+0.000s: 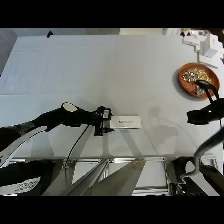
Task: Fold the box and place the chain.
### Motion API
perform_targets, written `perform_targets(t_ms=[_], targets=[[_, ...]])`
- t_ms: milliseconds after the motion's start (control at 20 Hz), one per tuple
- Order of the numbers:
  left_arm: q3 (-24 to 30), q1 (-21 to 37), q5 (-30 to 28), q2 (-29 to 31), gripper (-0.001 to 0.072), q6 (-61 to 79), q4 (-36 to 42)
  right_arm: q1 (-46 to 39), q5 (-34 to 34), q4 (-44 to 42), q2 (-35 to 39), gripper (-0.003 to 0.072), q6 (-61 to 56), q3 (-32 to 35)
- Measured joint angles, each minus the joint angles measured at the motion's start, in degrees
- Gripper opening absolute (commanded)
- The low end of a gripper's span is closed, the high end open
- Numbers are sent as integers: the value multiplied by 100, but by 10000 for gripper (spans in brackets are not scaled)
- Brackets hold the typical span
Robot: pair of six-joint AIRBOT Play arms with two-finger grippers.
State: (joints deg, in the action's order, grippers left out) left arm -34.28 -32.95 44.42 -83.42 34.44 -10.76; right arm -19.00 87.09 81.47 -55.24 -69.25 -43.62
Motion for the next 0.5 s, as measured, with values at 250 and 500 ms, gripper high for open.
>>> perform_targets(t_ms=[250,500], targets=[[0,0,4,0,66,0,0,-525,396,81,-334,19,-105,-37],[2,2,87,24,4,4,50,-634,501,105,-398,19,-127,-42]])
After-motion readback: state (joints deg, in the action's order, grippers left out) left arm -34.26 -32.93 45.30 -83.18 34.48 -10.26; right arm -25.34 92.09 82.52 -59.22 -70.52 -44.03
